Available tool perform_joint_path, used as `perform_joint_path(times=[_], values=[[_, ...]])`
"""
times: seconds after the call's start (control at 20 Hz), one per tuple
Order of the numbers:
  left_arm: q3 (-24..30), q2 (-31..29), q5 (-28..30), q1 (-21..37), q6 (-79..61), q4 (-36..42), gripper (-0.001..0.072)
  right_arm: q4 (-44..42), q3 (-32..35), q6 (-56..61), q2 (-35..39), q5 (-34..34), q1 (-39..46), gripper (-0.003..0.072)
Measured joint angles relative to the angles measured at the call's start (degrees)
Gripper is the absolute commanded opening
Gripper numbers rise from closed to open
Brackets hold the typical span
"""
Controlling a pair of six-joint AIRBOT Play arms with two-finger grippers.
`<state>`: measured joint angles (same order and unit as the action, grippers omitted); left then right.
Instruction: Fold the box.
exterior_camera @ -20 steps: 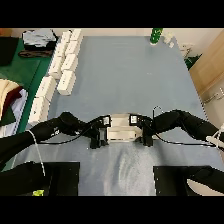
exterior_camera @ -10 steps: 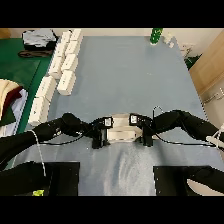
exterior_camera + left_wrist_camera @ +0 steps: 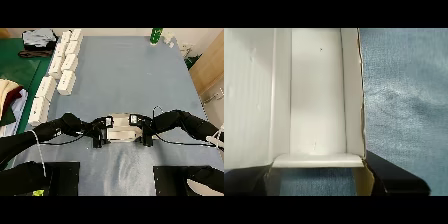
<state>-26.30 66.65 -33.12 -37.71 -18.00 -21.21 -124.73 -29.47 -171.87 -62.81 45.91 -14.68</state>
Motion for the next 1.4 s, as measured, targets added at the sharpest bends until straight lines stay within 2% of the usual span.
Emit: perform_joint_path(times=[0.45, 0.5, 0.55, 0.6, 0.65, 1.05, 1.1, 1.15, 1.2, 1.3, 1.35, 1.4], values=[[-0.09, 0.24, 1.81, -1.53, 2.01, -2.08, 0.0575, 0.02, 0.0, -0.09, 0.0, 0.0, 0.0, 0.0519], [-0.13, 0.31, 1.99, -1.57, 2.56, -2.14, 0.0415, 0.02, 0.0, -0.07, 0.0, 0.0, 0.0, 0.0519], [-0.22, 0.37, 1.99, -1.57, 2.8, -2.32, 0.0411, 0.02, 0.0, -0.07, 0.0, 0.0, 0.0, 0.0519], [-0.26, 0.39, 2.16, -1.57, 3.02, -2.49, 0.0499, 0.02, 0.0, -0.07, 0.0, 0.0, 0.0, 0.0519], [-0.33, 0.42, 2.19, -1.57, 3.23, -2.62, 0.0704, 0.02, 0.0, -0.07, 0.0, 0.0, 0.0, 0.0519], [-0.37, 0.46, 2.56, -1.57, 4.09, -3.15, 0.0707, 0.02, 0.0, -0.07, 0.0, 0.0, 0.0, 0.0519], [-0.37, 0.46, 2.49, -1.57, 4.15, -3.17, 0.0685, 0.02, 0.0, -0.07, 0.0, 0.0, 0.0, 0.0519], [-0.37, 0.46, 2.38, -1.57, 4.31, -3.17, 0.0514, 0.02, 0.0, -0.07, 0.0, 0.0, 0.0, 0.0519], [-0.37, 0.46, 2.05, -1.57, 4.28, -3.32, 0.0458, 0.02, 0.0, -0.04, 0.0, 0.0, 0.0, 0.0519], [-0.37, 0.46, 1.99, -1.57, 4.33, -3.39, 0.0463, 0.02, 0.0, -0.04, 0.0, 0.0, 0.0, 0.0519], [-0.37, 0.46, 1.95, -1.57, 4.39, -3.45, 0.0566, 0.02, 0.0, -0.04, 0.0, 0.0, 0.0, 0.0519], [-0.37, 0.46, 1.9, -1.57, 4.48, -3.52, 0.0617, 0.02, 0.0, -0.04, 0.0, 0.0, 0.0, 0.0519]])
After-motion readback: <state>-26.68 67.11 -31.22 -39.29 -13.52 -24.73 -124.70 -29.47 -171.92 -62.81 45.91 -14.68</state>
